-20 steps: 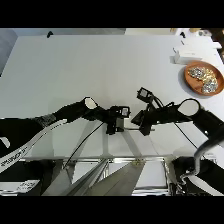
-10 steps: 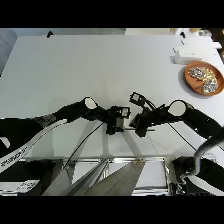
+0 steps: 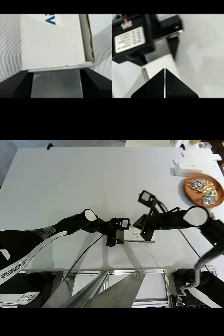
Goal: Fold the box and place the chain.
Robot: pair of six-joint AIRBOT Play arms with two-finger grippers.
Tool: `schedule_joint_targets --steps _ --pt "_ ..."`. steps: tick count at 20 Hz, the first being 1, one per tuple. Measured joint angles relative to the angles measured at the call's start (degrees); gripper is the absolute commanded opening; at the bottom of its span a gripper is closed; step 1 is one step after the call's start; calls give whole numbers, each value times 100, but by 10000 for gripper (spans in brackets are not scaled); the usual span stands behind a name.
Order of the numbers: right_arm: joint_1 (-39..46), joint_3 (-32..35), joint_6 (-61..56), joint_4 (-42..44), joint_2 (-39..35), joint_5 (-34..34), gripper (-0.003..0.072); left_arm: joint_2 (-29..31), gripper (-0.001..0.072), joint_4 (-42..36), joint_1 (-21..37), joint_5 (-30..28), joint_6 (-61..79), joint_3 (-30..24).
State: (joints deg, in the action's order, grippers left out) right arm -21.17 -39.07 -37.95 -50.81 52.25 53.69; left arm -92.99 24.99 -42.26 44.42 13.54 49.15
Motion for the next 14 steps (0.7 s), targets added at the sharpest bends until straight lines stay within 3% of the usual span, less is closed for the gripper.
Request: schedule_joint_targets --steps 8,14 --pt "1897 -184 -1867 -1950 -385 304 14 0 272 7 0 0 13 0" --pt "3053 -195 -2514 -2573 -87 748 14 0 271 4 0 0 15 0"
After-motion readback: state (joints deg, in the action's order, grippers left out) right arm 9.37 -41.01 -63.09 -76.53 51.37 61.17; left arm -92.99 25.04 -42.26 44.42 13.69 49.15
